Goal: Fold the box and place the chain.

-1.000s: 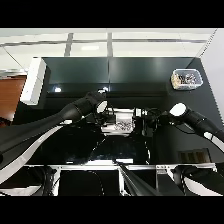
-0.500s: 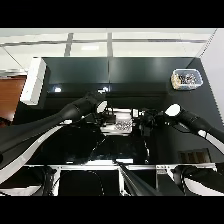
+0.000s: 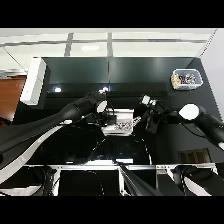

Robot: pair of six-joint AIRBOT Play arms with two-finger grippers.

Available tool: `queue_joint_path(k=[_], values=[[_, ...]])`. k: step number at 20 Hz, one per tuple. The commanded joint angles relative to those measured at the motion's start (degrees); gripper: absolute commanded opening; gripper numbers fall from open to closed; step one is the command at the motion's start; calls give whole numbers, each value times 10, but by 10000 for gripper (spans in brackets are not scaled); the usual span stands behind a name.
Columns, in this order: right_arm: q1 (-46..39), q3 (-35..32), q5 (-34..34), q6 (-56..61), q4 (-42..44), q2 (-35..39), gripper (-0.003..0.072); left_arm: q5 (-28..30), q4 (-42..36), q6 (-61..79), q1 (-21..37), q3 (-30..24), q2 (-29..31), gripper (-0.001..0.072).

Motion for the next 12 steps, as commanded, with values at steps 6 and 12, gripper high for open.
queue_joint_path(k=[6,12], values=[[7,12,73,211,344,121,21,4,0,0,0,0,0,30],[21,61,85,193,427,121,21,4,0,0,0,0,0,31]])
